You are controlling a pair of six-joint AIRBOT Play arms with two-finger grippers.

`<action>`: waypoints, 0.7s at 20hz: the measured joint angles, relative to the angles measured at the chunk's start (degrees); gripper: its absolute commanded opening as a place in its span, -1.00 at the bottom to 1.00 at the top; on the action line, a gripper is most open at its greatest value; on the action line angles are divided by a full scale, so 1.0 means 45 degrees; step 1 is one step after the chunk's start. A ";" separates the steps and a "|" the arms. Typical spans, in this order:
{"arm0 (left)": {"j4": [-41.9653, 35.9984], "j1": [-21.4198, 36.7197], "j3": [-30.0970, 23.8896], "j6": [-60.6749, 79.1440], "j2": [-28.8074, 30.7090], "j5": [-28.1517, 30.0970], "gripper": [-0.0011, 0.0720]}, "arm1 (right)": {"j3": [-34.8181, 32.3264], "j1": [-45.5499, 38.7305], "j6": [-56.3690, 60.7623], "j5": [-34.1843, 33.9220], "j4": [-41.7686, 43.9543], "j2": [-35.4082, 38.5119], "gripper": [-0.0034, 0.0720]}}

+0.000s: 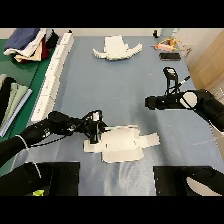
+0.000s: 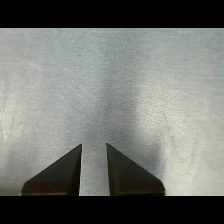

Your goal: Fold the box.

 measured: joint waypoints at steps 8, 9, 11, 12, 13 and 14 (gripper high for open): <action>0.0214 -0.0092 -0.0029 -0.0316 0.0491 -0.0019 -0.93 | 0.0000 0.0000 0.0000 -0.0015 -0.0005 0.0000 -0.27; 0.0223 -0.0092 0.0058 -0.0083 0.0724 0.0253 -0.93 | 0.0000 0.0000 0.0000 -0.0063 -0.0010 0.0000 -0.27; 0.0219 -0.0092 0.0228 0.0568 0.1316 0.0743 -0.93 | 0.0000 0.0000 -0.0005 -0.0180 -0.0005 0.0000 -0.27; 0.0219 -0.0092 0.0267 0.0899 0.1627 0.0937 -0.93 | 0.0000 0.0000 -0.0005 -0.0233 -0.0010 0.0000 -0.27; 0.0219 -0.0092 0.0277 0.1151 0.1889 0.1078 -0.93 | 0.0000 0.0000 -0.0005 -0.0296 -0.0010 0.0000 -0.27; 0.0214 -0.0102 0.0238 0.1341 0.2127 0.1205 -0.94 | 0.0000 0.0000 -0.0005 -0.0325 -0.0010 0.0000 -0.27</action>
